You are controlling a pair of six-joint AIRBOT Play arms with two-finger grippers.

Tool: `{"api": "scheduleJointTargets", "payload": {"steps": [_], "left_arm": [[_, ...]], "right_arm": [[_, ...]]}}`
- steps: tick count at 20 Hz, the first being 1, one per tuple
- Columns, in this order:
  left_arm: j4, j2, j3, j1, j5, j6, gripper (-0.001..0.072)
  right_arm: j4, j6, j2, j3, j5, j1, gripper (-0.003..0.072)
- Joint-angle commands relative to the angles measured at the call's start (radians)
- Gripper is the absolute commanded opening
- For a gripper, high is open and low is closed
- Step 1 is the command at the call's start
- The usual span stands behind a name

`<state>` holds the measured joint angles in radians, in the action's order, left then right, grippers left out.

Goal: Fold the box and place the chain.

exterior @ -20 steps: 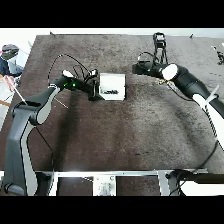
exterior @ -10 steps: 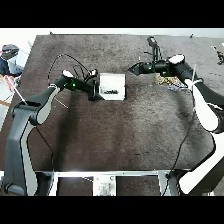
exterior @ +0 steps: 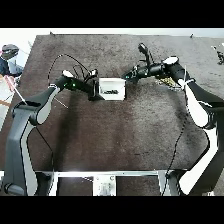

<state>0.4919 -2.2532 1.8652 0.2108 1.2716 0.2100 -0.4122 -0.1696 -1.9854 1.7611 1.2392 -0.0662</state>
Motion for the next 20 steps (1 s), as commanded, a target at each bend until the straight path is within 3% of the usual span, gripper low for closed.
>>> {"api": "scheduleJointTargets", "payload": {"steps": [1,5,6,7,15,20], "left_arm": [[0.000,0.001,0.000,-0.001,0.000,0.000,0.0538],[0.000,0.001,0.000,-0.001,0.000,0.000,0.0538],[0.000,0.001,0.000,-0.001,0.000,0.000,0.0538],[0.000,0.001,0.000,-0.001,0.000,0.000,0.0538],[0.000,0.001,0.000,-0.001,0.000,0.000,0.0538],[0.000,0.001,0.000,-0.001,0.000,0.000,0.0538]], "right_arm": [[-0.011,0.074,0.002,0.004,0.074,-0.021,0.0174],[-0.086,0.093,0.005,0.004,0.074,-0.056,0.0176],[-0.097,0.099,0.005,0.004,0.074,-0.069,0.0257],[-0.108,0.100,0.005,0.004,0.069,-0.081,0.0264],[-0.154,0.133,0.005,0.005,-0.013,-0.113,0.0265],[-0.266,0.141,0.034,0.005,-0.090,-0.134,0.0263]]}}
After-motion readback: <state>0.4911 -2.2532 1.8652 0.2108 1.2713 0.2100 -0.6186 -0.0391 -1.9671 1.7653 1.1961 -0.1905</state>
